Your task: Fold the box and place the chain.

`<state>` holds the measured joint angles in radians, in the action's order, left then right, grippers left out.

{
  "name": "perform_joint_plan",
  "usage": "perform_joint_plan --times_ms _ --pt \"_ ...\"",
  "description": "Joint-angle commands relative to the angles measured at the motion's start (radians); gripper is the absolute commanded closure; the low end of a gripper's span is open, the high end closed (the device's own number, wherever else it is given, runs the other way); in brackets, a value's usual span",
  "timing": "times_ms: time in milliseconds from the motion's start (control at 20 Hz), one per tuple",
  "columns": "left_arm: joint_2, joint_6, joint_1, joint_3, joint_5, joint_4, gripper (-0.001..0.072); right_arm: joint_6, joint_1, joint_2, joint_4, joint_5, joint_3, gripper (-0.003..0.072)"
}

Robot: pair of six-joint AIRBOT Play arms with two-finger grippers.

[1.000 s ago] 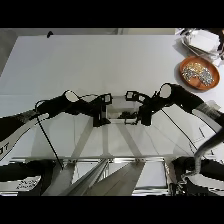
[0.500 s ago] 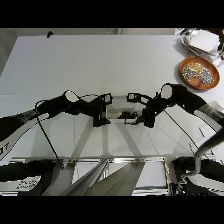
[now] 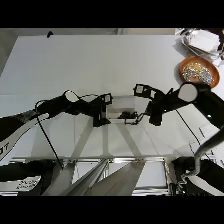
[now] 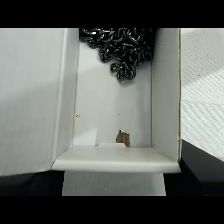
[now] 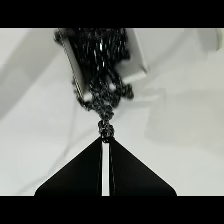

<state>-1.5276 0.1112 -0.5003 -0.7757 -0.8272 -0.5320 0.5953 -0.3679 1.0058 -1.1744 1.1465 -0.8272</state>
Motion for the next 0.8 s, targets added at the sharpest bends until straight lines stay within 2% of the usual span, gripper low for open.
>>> perform_joint_plan --times_ms 0,150,300,550,750 --pt "0.0 0.0 0.0 0.0 0.0 0.0 0.0277 -0.003 -0.001 -0.177 0.22 -0.038 -0.002 0.0674" --pt "0.0 0.0 0.0 0.0 0.0 0.0 0.0277 -0.055 -0.001 -0.277 0.394 -0.148 -0.002 0.0674" --pt "0.0 0.0 0.0 0.0 0.0 0.0 0.0277 -0.055 -0.001 -0.308 0.446 -0.233 -0.002 0.0674" --pt "0.0 0.0 0.0 0.0 0.0 0.0 0.0277 -0.116 -0.001 -0.305 0.592 -0.273 -0.002 0.0673" --pt "0.0 0.0 0.0 0.0 0.0 0.0 0.0277 -0.133 -0.001 -0.262 0.576 -0.25 0.0 0.0673"
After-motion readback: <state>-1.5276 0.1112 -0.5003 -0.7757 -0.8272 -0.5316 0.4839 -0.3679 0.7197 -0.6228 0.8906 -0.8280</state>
